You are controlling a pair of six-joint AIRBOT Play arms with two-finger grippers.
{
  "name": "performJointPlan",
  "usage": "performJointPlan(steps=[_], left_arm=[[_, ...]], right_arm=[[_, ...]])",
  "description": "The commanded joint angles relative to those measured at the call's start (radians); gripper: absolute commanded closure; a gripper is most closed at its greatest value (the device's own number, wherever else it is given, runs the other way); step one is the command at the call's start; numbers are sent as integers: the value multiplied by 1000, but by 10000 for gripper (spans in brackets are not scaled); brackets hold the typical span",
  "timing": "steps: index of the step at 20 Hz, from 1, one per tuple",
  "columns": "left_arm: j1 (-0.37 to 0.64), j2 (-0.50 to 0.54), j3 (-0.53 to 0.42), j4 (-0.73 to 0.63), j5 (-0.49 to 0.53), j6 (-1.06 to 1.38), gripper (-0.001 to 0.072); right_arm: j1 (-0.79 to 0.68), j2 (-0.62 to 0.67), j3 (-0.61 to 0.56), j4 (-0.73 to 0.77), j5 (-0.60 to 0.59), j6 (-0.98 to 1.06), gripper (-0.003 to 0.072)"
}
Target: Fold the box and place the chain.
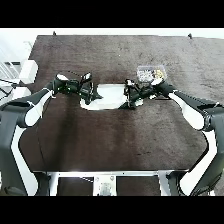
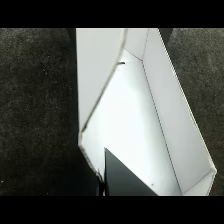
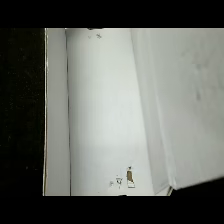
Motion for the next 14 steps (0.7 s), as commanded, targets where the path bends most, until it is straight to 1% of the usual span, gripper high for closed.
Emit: performJointPlan(steps=[1, 12, 13, 14], left_arm=[[0, 0, 0, 0, 1, 0, 687], [0, 0, 0, -19, -11, -2, 685], [0, 0, 0, -19, -14, 5, 671], [0, 0, 2, -19, -16, 19, 499]], right_arm=[[0, -1, 1, 1, 0, 0, 124], [0, -1, 1, 1, 0, 1, 124], [0, -1, 1, 2, 0, 1, 124], [0, -1, 1, 2, 0, 1, 124]])
